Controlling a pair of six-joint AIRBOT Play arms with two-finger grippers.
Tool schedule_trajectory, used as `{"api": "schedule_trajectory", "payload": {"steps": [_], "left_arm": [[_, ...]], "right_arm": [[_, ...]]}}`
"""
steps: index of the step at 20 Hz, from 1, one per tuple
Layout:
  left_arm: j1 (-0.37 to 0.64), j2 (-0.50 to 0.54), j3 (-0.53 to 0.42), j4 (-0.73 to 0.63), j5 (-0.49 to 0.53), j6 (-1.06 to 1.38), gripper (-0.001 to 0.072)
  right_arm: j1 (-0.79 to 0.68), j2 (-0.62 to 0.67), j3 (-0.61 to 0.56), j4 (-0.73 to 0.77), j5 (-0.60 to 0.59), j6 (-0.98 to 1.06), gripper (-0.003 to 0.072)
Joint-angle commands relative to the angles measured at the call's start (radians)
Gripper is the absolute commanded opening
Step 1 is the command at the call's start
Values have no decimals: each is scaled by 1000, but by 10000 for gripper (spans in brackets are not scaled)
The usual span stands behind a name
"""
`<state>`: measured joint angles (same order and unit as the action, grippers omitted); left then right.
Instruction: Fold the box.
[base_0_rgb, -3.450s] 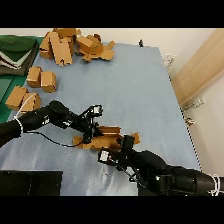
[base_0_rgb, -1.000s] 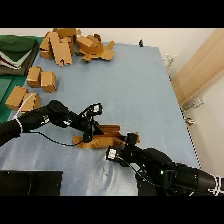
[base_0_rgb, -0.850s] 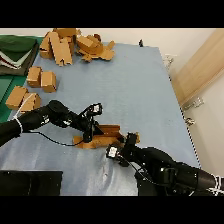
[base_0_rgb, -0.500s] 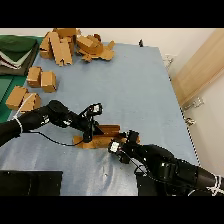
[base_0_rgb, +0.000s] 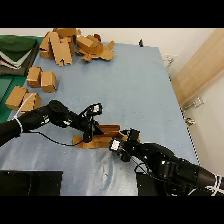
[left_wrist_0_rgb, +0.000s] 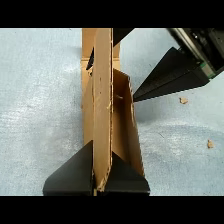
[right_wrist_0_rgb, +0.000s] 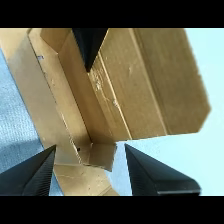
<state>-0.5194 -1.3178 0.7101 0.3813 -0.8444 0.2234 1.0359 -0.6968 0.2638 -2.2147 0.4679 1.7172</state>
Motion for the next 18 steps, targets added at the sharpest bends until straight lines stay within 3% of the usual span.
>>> {"api": "schedule_trajectory", "payload": {"steps": [1,13,18], "left_arm": [[0,-1,0,0,-1,0,16],[0,-1,0,0,-1,0,16],[-1,-1,0,0,-1,0,15]], "right_arm": [[-2,0,1,-1,-17,12,702],[-24,0,1,14,-49,48,720],[-140,0,1,285,-137,-241,720]]}}
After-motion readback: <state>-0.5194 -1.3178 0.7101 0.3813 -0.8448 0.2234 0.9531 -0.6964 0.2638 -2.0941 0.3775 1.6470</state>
